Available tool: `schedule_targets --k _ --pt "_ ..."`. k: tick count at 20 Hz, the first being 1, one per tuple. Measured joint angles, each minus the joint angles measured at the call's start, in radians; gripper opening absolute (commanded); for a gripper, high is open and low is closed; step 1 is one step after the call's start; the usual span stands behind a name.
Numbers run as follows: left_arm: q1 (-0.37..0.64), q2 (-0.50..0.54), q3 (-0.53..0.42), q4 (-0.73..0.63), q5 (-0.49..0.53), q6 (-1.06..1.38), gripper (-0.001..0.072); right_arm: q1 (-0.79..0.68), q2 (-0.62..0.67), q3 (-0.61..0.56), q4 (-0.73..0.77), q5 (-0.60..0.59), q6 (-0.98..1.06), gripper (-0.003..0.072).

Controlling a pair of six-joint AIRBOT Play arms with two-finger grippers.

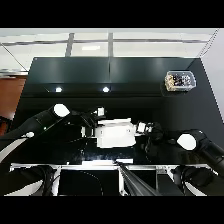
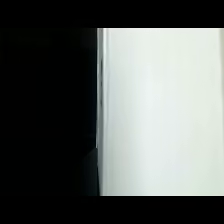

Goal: Fold the box and place the chain.

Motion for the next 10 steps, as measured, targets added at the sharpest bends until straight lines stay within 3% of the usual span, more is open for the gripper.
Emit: schedule_targets --k 10 --pt "0.000 0.000 0.000 0.001 -0.013 0.005 0.0029 0.076 -0.105 -0.005 0.180 -0.067 -0.273 0.0647"
